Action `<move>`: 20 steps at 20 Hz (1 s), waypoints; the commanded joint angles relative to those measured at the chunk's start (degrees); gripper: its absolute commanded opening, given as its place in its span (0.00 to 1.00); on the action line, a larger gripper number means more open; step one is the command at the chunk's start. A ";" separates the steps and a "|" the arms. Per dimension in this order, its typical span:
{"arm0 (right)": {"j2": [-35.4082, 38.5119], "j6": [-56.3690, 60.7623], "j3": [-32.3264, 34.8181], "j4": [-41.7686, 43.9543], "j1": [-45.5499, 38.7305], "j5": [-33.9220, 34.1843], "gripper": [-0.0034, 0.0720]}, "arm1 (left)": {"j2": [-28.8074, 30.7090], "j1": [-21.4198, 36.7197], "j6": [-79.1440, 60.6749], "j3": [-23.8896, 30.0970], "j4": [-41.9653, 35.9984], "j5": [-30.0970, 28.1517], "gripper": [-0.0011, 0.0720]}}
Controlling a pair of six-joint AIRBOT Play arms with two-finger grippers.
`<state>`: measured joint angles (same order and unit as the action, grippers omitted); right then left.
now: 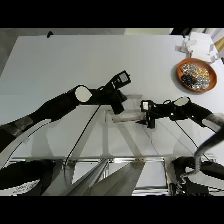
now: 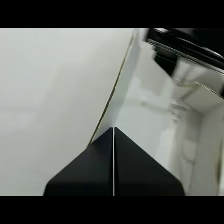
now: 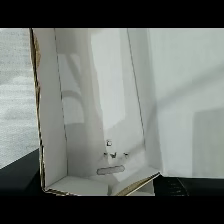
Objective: Fold the box and place the chain.
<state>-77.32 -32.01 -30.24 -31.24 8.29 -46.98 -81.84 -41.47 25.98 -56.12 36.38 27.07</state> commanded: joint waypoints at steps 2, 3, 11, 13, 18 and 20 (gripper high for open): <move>0.04 0.02 0.00 0.00 -0.04 -0.04 0.59 | -4.76 0.37 4.15 0.00 -1.18 -5.18 0.02; 0.04 0.00 0.00 0.00 -0.04 -0.04 0.59 | -5.86 0.37 4.13 0.00 -1.18 -4.55 0.02; 0.04 0.02 0.00 0.00 -0.04 -0.07 0.59 | 1.07 2.40 4.66 0.02 9.60 7.19 0.02; 0.04 0.02 0.00 0.00 -0.04 -0.07 0.59 | 4.15 3.37 7.96 0.04 15.47 14.23 0.02; 0.04 0.02 0.00 0.00 -0.04 -0.11 0.59 | 5.22 3.74 7.15 1.97 20.87 26.14 0.02; 0.04 0.02 0.00 0.00 -0.04 -0.11 0.59 | 5.20 3.72 6.99 4.85 20.85 25.31 0.02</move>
<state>-77.34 -32.01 -30.24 -31.27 8.27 -47.03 -77.12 -37.91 33.36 -53.76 55.31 48.75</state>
